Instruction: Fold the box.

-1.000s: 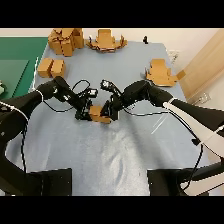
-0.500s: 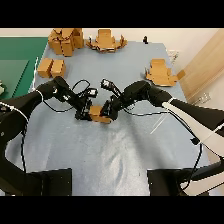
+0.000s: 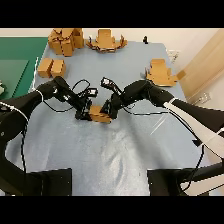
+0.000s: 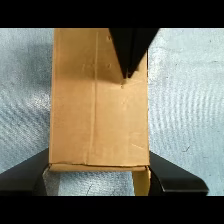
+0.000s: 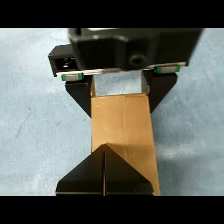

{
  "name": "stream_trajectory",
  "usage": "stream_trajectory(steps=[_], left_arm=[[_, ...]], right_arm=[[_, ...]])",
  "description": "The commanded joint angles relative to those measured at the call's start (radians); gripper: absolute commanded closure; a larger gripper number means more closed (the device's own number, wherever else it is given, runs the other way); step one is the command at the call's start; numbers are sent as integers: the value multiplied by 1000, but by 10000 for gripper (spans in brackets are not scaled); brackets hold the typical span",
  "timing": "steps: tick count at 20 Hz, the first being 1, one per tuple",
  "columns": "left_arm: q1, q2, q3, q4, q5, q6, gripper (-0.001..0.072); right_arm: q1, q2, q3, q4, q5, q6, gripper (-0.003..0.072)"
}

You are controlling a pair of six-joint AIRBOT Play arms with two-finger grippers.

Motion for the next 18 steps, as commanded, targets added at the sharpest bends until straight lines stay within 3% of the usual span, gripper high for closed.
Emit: stream_trajectory(steps=[1,10,14,18], left_arm=[[1,0,1,1,2,1,696],[1,0,1,1,2,1,696],[1,0,1,1,2,2,696],[1,0,1,0,3,2,697]], right_arm=[[24,-17,0,7,0,-16,681],[41,-2,1,-70,17,15,682],[40,114,0,-73,45,21,683],[39,224,-10,-251,39,222,685]])
